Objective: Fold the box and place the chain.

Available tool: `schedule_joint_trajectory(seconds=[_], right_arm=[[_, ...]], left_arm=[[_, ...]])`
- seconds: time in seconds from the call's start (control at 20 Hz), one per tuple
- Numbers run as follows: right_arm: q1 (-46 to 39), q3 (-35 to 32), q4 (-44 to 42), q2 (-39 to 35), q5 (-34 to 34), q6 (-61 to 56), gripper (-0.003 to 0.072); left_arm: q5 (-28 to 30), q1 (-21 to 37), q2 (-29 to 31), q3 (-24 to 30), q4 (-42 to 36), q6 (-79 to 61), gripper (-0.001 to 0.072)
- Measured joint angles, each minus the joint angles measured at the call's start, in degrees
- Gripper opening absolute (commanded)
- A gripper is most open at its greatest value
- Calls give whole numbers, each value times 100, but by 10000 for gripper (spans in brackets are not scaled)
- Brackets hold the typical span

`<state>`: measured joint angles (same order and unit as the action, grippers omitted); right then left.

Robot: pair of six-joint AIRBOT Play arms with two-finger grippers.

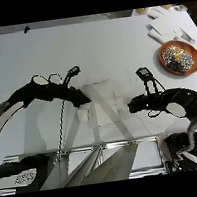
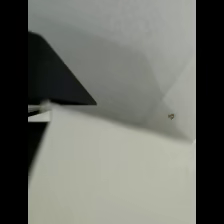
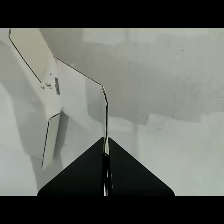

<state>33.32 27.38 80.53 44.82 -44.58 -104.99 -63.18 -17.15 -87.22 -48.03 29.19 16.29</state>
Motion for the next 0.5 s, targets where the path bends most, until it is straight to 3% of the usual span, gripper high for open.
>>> schedule_joint_trajectory(seconds=[0.1,0.15,0.25,0.3,0.5], right_arm=[[2,0,-22,0,7,0,18],[2,0,-22,0,-2,0,63],[0,13,-15,0,-35,0,255],[0,46,-37,-2,-33,2,287],[0,367,-46,-66,-267,229,297]], left_arm=[[-68,28,-2,0,39,-304,6],[-63,37,-4,0,61,-466,6],[42,44,-11,2,175,-800,6],[48,35,-9,0,151,-975,6],[160,-175,-9,0,168,-1423,6]])
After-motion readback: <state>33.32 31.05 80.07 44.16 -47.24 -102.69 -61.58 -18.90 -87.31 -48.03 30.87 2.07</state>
